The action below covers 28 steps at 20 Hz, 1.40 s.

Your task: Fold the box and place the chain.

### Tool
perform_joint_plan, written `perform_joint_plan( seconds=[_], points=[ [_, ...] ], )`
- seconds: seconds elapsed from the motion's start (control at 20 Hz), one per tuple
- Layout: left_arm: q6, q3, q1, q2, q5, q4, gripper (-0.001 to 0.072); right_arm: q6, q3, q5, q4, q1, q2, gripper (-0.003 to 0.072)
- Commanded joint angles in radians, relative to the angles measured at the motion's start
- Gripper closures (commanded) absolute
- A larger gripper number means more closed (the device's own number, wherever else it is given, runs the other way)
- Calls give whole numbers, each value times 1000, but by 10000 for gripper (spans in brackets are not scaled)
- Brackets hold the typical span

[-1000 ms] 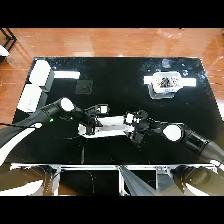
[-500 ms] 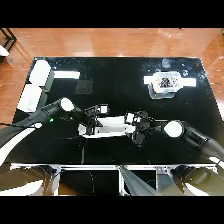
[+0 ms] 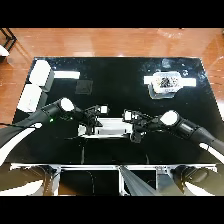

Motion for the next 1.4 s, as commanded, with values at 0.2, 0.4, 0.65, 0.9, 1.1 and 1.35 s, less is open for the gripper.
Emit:
perform_joint_plan(
  seconds=[0.2, 0.4, 0.65, 0.9, 1.1, 1.35],
  points=[
    [-21, 0, 0, 1, 3, 47, 688, -99, -26, 18, 23, 1, -51, -9],
    [-25, 0, 0, 1, 3, 47, 689, -111, -44, -5, 24, 1, -55, -9],
    [-43, 0, 0, 1, 3, 48, 688, -113, -55, -26, 47, 0, -60, -10],
    [-43, 0, 0, 1, 3, 48, 688, -148, -55, -27, 96, 0, -60, -9],
    [-43, 0, 0, 1, 3, 48, 688, -149, -56, -55, 95, 0, -60, -9],
    [-43, 0, 0, 1, 3, 48, 688, -148, -56, -66, 94, 0, -61, -8]
  ],
)
